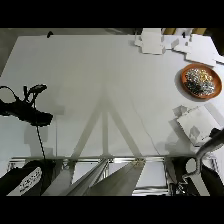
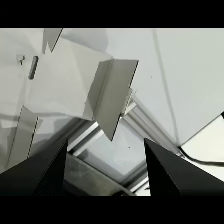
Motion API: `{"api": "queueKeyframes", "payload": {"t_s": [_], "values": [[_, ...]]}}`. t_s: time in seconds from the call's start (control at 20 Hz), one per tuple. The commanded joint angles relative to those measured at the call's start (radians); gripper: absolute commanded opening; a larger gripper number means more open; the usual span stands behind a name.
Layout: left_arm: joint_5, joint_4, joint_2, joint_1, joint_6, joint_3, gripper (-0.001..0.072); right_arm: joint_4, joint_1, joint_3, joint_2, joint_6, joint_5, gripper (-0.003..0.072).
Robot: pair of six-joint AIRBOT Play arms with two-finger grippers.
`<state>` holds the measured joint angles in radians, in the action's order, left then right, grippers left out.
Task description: Fold the box and place the chain.
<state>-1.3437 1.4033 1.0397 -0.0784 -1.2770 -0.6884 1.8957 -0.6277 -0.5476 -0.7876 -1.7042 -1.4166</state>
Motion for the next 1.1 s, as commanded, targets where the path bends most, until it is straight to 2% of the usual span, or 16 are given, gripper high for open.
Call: {"api": "queueKeyframes", "payload": {"t_s": [0.0, 0.2, 0.3, 0.35, 0.4, 0.5, 0.55, 0.6, 0.65, 0.8, 0.95, 1.05], "values": [[0.0, 0.0, -0.001, -0.001, 0.0, 0.0, 0.0011, 0.013, -0.065, 0.001, -0.066, 0.0, 0.076, 0.0531], [0.0, 0.0, -0.001, -0.001, 0.0, 0.0, 0.0011, -0.056, -0.171, 0.001, -0.129, 0.023, 0.145, 0.0502], [0.0, 0.0, -0.001, -0.001, 0.0, 0.0, 0.0011, -0.125, -0.174, 0.001, -0.137, 0.038, 0.181, 0.0391], [0.0, 0.0, -0.001, -0.001, 0.0, 0.0, 0.0011, -0.127, -0.174, 0.001, -0.142, 0.037, 0.193, 0.0382], [0.0, 0.0, -0.001, -0.001, 0.0, 0.0, 0.0011, -0.116, -0.174, 0.001, -0.15, 0.037, 0.199, 0.0324], [0.0, 0.0, -0.001, -0.001, 0.0, 0.0, 0.0011, -0.107, -0.174, 0.001, -0.167, 0.027, 0.199, 0.0298], [0.0, 0.0, -0.001, -0.001, 0.0, 0.0, 0.0011, -0.122, -0.174, 0.001, -0.174, 0.027, 0.194, 0.0236], [0.0, 0.0, -0.001, -0.001, 0.0, 0.0, 0.0011, -0.138, -0.174, 0.001, -0.175, 0.032, 0.19, 0.0095], [0.0, 0.0, -0.001, -0.001, 0.0, 0.0, 0.0011, -0.159, -0.174, 0.001, -0.173, 0.042, 0.183, 0.0022], [0.0, 0.0, -0.001, -0.001, 0.0, 0.0, 0.0011, -0.243, -0.101, 0.001, -0.1, 0.129, 0.183, 0.0021], [0.0, 0.0, -0.001, -0.001, 0.0, 0.0, 0.0011, -0.327, 0.058, 0.001, 0.053, 0.247, 0.183, 0.0021], [0.0, 0.0, -0.001, -0.001, 0.0, 0.0, 0.0011, -0.417, 0.174, 0.005, 0.157, 0.28, 0.226, 0.0021]]}}
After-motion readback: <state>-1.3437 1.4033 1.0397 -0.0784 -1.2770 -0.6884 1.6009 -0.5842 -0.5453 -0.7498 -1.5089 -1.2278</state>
